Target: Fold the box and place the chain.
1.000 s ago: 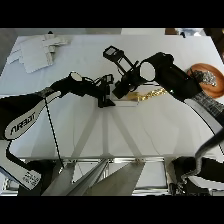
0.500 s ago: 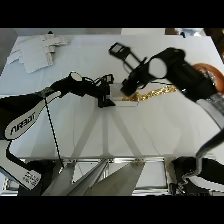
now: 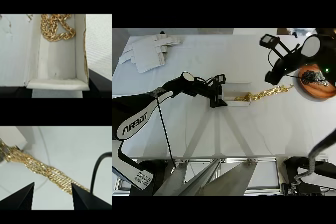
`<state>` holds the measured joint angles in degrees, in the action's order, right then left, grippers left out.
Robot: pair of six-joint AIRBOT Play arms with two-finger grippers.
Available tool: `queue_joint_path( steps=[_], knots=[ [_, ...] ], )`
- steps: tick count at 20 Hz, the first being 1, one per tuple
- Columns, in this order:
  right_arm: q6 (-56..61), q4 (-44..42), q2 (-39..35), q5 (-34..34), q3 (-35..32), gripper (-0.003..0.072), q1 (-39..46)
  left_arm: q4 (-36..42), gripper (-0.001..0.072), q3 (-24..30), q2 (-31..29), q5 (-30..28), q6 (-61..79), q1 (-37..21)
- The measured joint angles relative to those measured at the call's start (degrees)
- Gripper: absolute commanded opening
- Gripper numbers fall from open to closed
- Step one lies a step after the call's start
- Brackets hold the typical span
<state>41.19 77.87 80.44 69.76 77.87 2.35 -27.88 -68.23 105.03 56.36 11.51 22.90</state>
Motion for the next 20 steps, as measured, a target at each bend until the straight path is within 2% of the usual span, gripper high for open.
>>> queue_joint_path(
  steps=[4, 8, 20],
  knots=[
    [-15.0, -2.2, 5.7, 0.2, 0.0, 0.0506, 5.2, 0.0, 0.0337, 0.0, 0.0, 0.0, 0.0, 0.0],
    [-25.5, -2.4, 10.5, -1.6, 0.0, 0.0505, 6.9, 0.0, 0.0337, 0.0, 0.0, 0.0, 0.0, 0.0],
    [-34.7, 0.2, 17.7, -3.7, -1.8, 0.0504, 4.4, 0.0, 0.0337, 0.0, 0.0, 0.0, 0.0, 0.0]
  ],
)
